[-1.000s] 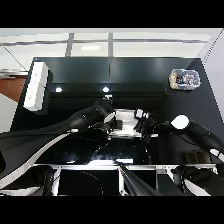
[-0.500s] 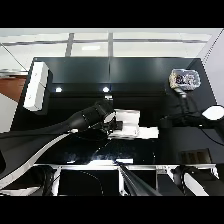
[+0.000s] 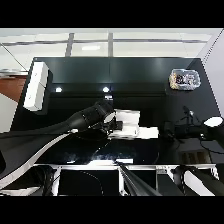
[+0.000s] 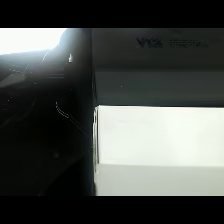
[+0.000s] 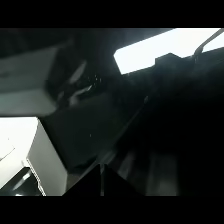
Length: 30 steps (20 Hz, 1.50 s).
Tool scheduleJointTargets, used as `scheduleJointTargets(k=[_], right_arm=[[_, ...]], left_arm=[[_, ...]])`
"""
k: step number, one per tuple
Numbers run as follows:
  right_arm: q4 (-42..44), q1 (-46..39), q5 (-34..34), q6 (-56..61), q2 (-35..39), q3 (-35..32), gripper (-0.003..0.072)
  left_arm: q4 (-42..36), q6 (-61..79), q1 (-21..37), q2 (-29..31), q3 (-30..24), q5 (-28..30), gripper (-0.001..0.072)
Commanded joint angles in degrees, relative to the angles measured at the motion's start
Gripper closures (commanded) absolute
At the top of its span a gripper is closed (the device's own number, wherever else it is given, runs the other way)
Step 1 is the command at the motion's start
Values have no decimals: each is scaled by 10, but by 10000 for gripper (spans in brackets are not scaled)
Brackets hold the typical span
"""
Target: Fold the box and place the chain.
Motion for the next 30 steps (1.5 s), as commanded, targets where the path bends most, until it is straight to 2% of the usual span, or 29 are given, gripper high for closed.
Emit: scheduleJointTargets(k=[1, 5, 7, 8, 9, 10, 15, 20, 21, 22, 24, 25, 30], right_arm=[[77, 46, -15, -15, -32, -16, 653], [149, 134, -79, -23, -32, -16, 653], [199, 147, -69, -69, -32, -15, 652], [223, 147, -56, -96, -32, -14, 607], [228, 147, -47, -101, -32, -11, 262], [226, 147, -36, -102, -32, -3, -32], [222, 158, 3, -113, -32, 36, -26], [219, 220, -38, -111, -32, 39, -24], [219, 234, -53, -107, -32, 39, 0], [218, 248, -67, -98, -32, 39, 95], [207, 282, -95, -80, -32, 41, 115], [173, 299, -106, -54, -32, 49, 151], [-60, 385, -122, 169, -32, 123, 151]], left_arm=[[0, 0, 0, 0, 0, 1, 677], [0, 0, 0, 0, 0, 1, 677], [0, 0, 0, 0, 0, 1, 677], [0, 0, 0, 0, 0, 1, 677], [0, 0, 0, 0, 0, 1, 677], [0, 0, 0, 0, 0, 1, 677], [1, 0, 0, 0, 0, 1, 677], [0, 0, 0, 0, 0, 1, 677], [0, 0, 0, 0, 0, 1, 677], [0, 0, 0, 0, 0, 1, 677], [0, 0, 0, 0, 0, 1, 677], [0, 0, 0, 0, 0, 1, 677], [0, 0, 0, 0, 0, 1, 677]])
